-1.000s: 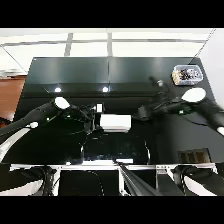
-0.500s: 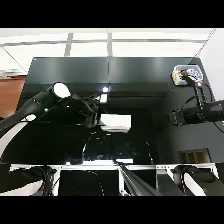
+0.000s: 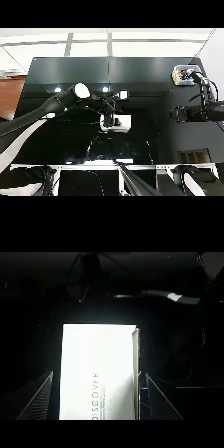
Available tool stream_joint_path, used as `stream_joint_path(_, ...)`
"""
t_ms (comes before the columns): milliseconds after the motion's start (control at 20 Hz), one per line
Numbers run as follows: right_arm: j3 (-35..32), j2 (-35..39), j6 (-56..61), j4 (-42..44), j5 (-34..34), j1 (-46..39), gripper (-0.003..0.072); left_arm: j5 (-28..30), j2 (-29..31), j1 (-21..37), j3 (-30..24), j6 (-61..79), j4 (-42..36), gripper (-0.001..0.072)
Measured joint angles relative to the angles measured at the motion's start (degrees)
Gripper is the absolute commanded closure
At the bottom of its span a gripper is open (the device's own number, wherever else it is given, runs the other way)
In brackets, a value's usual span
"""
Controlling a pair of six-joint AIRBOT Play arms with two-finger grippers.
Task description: Fold the box and place the chain.
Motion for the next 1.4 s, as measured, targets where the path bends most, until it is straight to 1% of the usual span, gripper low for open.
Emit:
stream_joint_path(350, 0.00, 0.00, -0.02, -0.15, -1.40, 0.00, 0.0671, 0.07, -1.22, -0.46, 0.44, -4.17, 4.59, 0.0001)
stream_joint_path(600, 0.00, 0.00, -0.04, -0.17, -2.45, 0.00, 0.0671, -3.08, -1.33, -0.76, 0.50, -4.66, 5.66, 0.0001)
stream_joint_path(750, 0.00, 0.00, -0.07, -0.22, -2.86, 0.00, 0.0672, -3.54, -1.40, -1.01, 0.52, -4.83, 6.56, 0.0001)
stream_joint_path(950, 0.00, 0.00, -0.09, -0.22, -3.04, 0.00, 0.0671, -3.41, -2.54, -2.60, 0.52, -4.83, 12.04, 0.0002)
stream_joint_path(1000, 0.00, 0.00, -0.09, -0.22, -3.10, 0.00, 0.0671, -2.93, -2.99, -3.08, 0.52, -4.85, 13.33, 0.0055)
stream_joint_path(1050, 0.00, 0.00, -0.09, -0.22, -3.13, 0.00, 0.0671, -2.36, -3.28, -3.48, 0.52, -5.27, 14.32, 0.0232)
stream_joint_path(1100, 0.00, 0.00, -0.09, -0.22, -3.15, 0.00, 0.0671, -1.53, -3.48, -3.76, 0.74, -6.40, 15.10, 0.0378)
stream_joint_path(1250, 0.00, 0.00, -0.09, -0.24, -3.28, -0.02, 0.0671, 0.17, -3.85, -3.23, 2.93, -14.43, 18.45, 0.0378)
stream_joint_path(1350, 0.00, 0.00, -0.09, -0.20, -3.80, -0.02, 0.0671, -0.48, -3.89, -0.76, 5.55, -20.68, 21.20, 0.0377)
stream_joint_path(1400, 0.00, 0.00, -0.07, -0.24, -4.11, -0.02, 0.0671, -1.95, -3.87, 1.40, 7.23, -24.02, 22.45, 0.0377)
